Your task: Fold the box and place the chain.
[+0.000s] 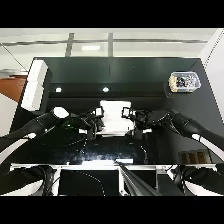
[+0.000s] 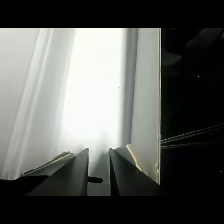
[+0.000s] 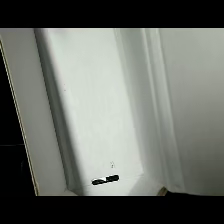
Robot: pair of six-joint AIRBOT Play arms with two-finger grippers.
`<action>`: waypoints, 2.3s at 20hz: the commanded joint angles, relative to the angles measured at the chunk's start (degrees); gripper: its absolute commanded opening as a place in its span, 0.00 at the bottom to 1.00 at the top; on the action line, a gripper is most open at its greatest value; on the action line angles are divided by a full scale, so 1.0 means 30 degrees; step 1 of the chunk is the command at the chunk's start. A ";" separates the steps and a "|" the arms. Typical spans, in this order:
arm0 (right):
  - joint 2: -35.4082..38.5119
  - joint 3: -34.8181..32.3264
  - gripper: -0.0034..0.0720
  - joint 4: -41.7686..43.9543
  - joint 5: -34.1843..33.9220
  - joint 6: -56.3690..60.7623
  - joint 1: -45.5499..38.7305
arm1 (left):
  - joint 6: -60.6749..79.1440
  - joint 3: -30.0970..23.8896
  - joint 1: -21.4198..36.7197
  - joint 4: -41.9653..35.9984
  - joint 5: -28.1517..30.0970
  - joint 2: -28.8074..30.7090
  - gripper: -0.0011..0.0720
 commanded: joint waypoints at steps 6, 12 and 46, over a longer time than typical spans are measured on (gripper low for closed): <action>-0.0007 0.0000 0.51 0.0000 0.0007 0.0000 0.0007 | -0.0306 0.0153 0.0262 0.0750 -0.0189 0.0248 0.05; -0.0007 0.0000 0.51 -0.0022 0.0022 -0.0007 0.0007 | -0.5603 0.0146 0.2594 0.1690 -0.1698 0.4634 0.05; -0.0007 0.0000 0.51 -0.0007 0.0007 0.0007 0.0015 | -2.1813 -0.2025 0.8116 0.0991 -0.5122 -0.0036 0.80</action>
